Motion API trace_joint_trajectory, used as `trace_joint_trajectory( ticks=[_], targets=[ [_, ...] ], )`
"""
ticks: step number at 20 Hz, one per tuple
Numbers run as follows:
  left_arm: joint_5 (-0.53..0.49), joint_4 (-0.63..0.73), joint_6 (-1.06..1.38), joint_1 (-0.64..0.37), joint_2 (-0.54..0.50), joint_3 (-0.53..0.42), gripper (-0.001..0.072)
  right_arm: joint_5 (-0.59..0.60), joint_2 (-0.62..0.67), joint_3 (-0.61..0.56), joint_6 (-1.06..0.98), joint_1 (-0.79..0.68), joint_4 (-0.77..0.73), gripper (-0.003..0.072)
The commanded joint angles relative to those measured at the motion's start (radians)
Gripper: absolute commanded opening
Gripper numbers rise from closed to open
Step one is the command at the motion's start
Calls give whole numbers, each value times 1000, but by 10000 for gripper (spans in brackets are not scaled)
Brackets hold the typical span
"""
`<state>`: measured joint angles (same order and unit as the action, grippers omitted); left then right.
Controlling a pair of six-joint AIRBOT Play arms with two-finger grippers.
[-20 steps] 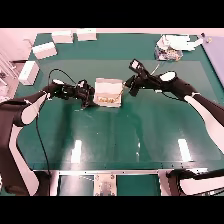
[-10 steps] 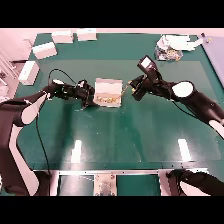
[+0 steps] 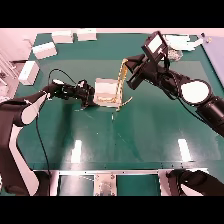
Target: Fold the box and place the chain.
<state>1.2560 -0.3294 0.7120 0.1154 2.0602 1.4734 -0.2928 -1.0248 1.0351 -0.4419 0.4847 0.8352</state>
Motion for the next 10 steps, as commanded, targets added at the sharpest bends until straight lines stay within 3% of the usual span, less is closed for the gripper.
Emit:
trace_joint_trajectory(
  ticks=[1,10],
  targets=[
    [0,0,0,-1,0,0,469,19,-5,66,11,33,24,4],
    [0,0,0,-1,0,0,469,24,-100,278,34,76,75,4]
  ],
)
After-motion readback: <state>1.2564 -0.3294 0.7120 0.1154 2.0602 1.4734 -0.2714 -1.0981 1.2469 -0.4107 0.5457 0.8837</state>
